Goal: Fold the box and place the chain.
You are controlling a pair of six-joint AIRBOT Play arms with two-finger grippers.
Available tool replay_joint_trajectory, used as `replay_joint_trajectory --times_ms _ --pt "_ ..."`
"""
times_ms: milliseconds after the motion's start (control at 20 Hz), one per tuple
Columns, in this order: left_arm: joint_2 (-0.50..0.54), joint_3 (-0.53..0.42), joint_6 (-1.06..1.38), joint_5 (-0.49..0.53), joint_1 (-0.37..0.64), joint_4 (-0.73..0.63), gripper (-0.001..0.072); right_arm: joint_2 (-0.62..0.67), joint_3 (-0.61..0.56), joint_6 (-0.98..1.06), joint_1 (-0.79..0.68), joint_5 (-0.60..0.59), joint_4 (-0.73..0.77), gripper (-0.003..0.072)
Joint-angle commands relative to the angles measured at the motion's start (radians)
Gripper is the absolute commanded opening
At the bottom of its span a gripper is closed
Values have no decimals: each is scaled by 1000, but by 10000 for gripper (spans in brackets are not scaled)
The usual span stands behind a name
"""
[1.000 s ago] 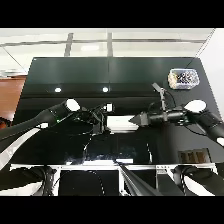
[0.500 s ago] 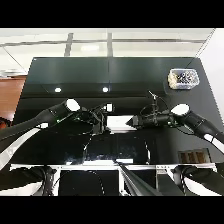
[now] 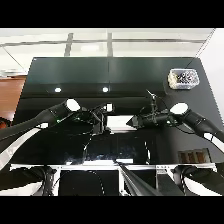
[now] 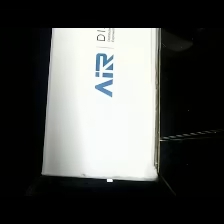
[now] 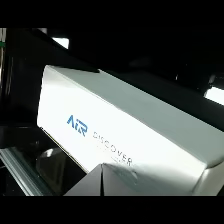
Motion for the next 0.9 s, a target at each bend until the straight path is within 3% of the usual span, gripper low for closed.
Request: replay_joint_trajectory --times_ms 0,150,200,250,300,500,650,850 --pt "0 0 2 0 1 1 379 36 101 -2 -65 247 -63 13" --pt "0 1 2 0 1 1 380 162 227 45 -200 481 -210 13" --pt "3 2 2 0 1 4 425 215 246 68 -248 507 -266 13" --pt "11 2 1 -1 1 6 629 276 253 84 -303 514 -319 12" --pt "24 3 -10 2 1 14 713 328 253 95 -351 516 -362 13" --pt "101 69 -84 -99 0 188 714 436 253 108 -526 533 -423 13" --pt "155 115 -85 -188 -14 190 713 439 250 122 -549 490 -419 13" --pt "123 199 -149 -97 -105 184 712 438 229 122 -549 435 -396 13"
